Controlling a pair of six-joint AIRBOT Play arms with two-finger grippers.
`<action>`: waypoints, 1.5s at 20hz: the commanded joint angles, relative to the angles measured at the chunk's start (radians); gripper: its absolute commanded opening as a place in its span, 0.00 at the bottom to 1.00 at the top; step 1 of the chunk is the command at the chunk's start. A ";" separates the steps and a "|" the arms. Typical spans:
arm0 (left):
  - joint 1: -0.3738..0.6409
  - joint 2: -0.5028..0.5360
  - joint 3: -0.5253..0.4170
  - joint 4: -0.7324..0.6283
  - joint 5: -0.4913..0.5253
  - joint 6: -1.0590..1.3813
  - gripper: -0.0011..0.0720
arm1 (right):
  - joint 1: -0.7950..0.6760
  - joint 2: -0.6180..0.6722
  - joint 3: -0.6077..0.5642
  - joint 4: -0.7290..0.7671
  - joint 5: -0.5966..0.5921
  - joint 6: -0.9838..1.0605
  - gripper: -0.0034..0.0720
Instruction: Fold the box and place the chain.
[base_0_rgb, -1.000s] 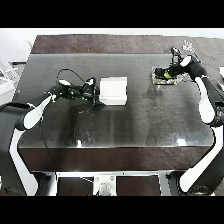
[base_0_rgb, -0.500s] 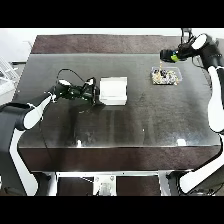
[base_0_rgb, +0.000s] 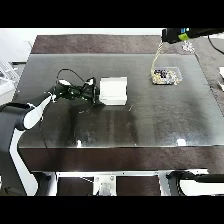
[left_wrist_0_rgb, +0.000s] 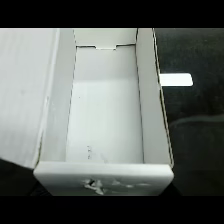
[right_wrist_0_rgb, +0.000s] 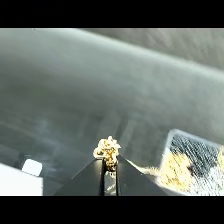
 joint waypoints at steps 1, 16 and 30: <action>0.001 0.000 0.000 0.000 0.000 0.000 0.74 | 0.109 0.091 0.000 -0.013 0.011 -0.031 0.07; 0.001 0.000 0.000 0.000 0.000 0.000 0.74 | 0.347 0.066 -0.100 -0.001 0.026 -0.039 0.07; 0.001 0.000 0.000 0.000 0.000 0.000 0.74 | 0.355 -0.012 -0.252 0.059 -0.140 -0.048 0.07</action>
